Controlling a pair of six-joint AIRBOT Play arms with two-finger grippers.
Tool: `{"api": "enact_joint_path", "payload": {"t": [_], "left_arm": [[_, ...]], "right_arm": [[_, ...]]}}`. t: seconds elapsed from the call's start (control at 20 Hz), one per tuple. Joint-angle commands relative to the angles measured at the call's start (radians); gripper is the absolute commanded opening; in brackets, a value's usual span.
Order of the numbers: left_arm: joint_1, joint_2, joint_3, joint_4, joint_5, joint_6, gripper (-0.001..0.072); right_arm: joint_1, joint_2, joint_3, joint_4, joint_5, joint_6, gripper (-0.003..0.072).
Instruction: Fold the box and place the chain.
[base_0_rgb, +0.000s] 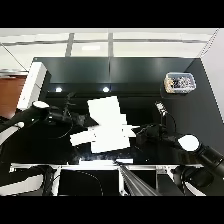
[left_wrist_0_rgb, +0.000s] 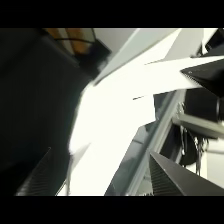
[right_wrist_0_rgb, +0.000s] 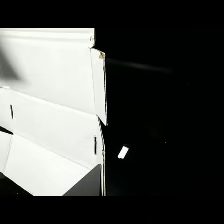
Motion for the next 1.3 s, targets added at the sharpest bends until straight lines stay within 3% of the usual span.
{"api": "enact_joint_path", "payload": {"t": [0.0,0.2,0.25,0.4,0.5,0.55,0.6,0.7,0.75,0.8,0.85,1.05,1.15,1.25], "left_arm": [[-0.011,-0.076,0.079,0.084,-0.112,0.029,0.0591],[-0.043,-0.121,0.157,0.193,-0.138,0.029,0.0544],[-0.057,-0.135,0.182,0.229,-0.156,0.029,0.0455],[-0.078,-0.184,0.241,0.256,-0.216,0.029,0.0356],[-0.079,-0.203,0.257,0.254,-0.214,0.032,0.0252],[-0.079,-0.208,0.26,0.253,-0.217,0.034,0.0173],[-0.079,-0.211,0.261,0.254,-0.227,0.037,0.004],[-0.079,-0.212,0.261,0.254,-0.26,0.071,0.0023],[-0.079,-0.212,0.261,0.256,-0.272,0.074,0.0022],[-0.079,-0.211,0.261,0.263,-0.278,0.074,0.0022],[-0.079,-0.211,0.265,0.294,-0.282,0.074,0.002],[-0.09,-0.15,0.278,0.383,-0.242,0.073,0.0016],[-0.107,-0.071,0.273,0.386,-0.159,0.085,0.0016],[-0.161,0.038,0.241,0.368,-0.032,0.203,0.0015]], "right_arm": [[0.001,0.001,-0.001,0.0,0.022,0.008,0.0009],[0.0,0.001,-0.001,-0.004,0.024,0.008,0.0009],[0.0,0.001,-0.001,-0.004,0.025,0.008,0.0009],[0.0,0.001,-0.001,-0.004,0.026,0.008,0.0009],[0.0,0.001,-0.001,-0.004,0.026,0.008,0.0009],[0.0,0.001,-0.001,-0.004,0.026,0.008,0.0009],[0.0,0.001,-0.001,-0.004,0.026,0.008,0.0009],[-0.002,0.001,0.0,-0.031,0.022,0.007,0.0013],[-0.011,0.001,0.002,-0.065,0.024,0.008,0.0048],[-0.034,0.001,0.011,-0.097,0.044,0.017,0.0373],[-0.071,0.001,0.029,-0.135,0.079,0.045,0.0646],[-0.289,0.001,0.222,-0.417,0.379,0.078,0.0646],[-0.387,0.001,0.332,-0.533,0.49,0.077,0.0646],[-0.452,0.001,0.407,-0.627,0.528,0.064,0.0645]]}}
